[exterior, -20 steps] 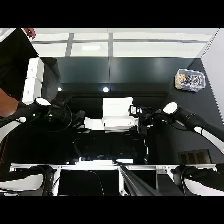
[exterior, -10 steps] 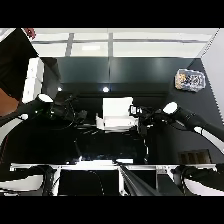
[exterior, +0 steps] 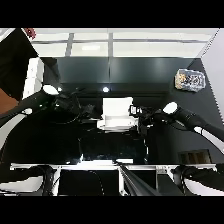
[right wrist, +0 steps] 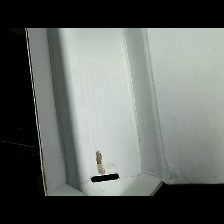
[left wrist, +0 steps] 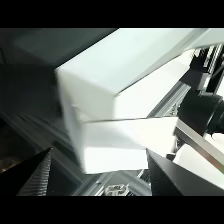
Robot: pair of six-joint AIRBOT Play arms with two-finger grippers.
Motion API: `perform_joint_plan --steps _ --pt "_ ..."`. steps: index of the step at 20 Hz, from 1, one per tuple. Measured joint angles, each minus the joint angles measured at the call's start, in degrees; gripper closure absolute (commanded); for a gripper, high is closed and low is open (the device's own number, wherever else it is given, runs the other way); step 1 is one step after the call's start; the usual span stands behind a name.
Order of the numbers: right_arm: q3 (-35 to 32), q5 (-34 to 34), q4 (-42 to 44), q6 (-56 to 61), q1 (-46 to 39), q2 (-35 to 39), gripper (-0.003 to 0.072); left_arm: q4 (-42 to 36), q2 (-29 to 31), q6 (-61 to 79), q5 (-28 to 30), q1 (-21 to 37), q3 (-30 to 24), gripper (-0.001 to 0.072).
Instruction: Fold the box and place the chain.
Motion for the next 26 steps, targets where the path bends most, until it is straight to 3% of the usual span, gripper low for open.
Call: perform_joint_plan --steps 12,16,26 --pt "0.0 0.0 0.0 0.0 0.0 0.0 0.0389 14.7 0.0 -21.8 3.8 -11.5 11.0 0.0114" --pt "0.0 0.0 0.0 0.0 0.0 0.0 0.0389 21.6 0.0 -28.6 4.5 -15.2 12.3 0.015" --pt "0.0 0.0 0.0 0.0 0.0 0.0 0.0389 29.4 0.0 -41.0 9.4 -21.6 12.9 0.0151"
